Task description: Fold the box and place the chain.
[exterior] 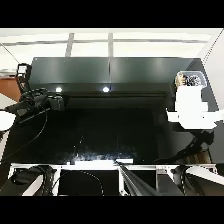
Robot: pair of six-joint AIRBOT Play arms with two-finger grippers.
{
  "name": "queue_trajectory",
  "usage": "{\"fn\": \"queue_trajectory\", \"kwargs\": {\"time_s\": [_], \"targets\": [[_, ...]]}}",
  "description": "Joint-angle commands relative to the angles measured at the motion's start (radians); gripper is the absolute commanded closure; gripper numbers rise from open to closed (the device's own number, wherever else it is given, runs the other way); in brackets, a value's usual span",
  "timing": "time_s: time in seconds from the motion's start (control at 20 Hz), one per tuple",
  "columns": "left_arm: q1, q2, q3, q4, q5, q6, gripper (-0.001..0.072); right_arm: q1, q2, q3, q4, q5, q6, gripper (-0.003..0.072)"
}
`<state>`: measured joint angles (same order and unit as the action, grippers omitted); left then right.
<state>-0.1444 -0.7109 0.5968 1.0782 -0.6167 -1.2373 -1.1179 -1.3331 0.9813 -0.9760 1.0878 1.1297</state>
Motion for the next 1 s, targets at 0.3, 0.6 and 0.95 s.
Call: {"fn": "queue_trajectory", "kwargs": {"time_s": [0.3,0.6,0.95], "targets": [[0.000,0.000,0.001,0.002,-0.019,-0.001,0.0004,0.062,-0.399,0.358,0.083,0.359,-0.244,-0.0022],[0.000,0.000,0.001,-0.055,-0.021,-0.001,0.0005,0.128,-0.458,0.376,0.016,0.354,-0.244,-0.0023],[0.000,0.000,0.002,-0.074,-0.013,-0.001,0.0006,0.134,-0.455,0.376,0.070,0.386,-0.245,0.0645]]}}
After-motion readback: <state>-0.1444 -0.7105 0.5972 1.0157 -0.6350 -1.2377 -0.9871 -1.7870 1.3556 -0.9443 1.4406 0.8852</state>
